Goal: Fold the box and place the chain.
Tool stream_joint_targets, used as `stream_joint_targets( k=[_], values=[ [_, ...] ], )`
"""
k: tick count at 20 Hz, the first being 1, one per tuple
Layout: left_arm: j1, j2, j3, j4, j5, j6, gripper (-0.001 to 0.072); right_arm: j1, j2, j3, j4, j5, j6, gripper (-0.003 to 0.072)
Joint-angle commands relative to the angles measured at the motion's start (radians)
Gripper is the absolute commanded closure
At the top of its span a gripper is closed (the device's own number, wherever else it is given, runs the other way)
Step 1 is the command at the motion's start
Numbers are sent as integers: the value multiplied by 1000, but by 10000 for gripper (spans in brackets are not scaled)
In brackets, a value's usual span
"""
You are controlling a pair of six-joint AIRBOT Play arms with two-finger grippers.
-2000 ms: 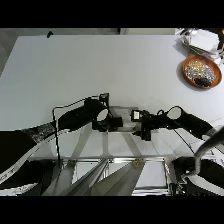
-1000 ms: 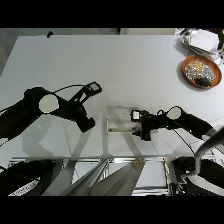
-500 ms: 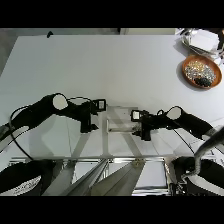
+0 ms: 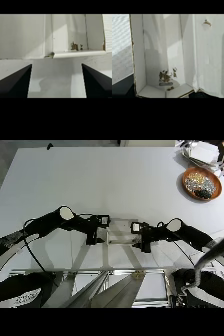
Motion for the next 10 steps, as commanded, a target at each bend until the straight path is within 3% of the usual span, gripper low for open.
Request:
stream_joint_targets(
  k=[1, 10],
  values=[
    [-27, -5, -2, -11, 8, 47, 0, 0, 0, 0, 0, 0, 1, 411],
    [-55, -4, -18, -37, -21, 87, 1, 0, 0, 0, 0, 0, 1, 411]
  ],
)
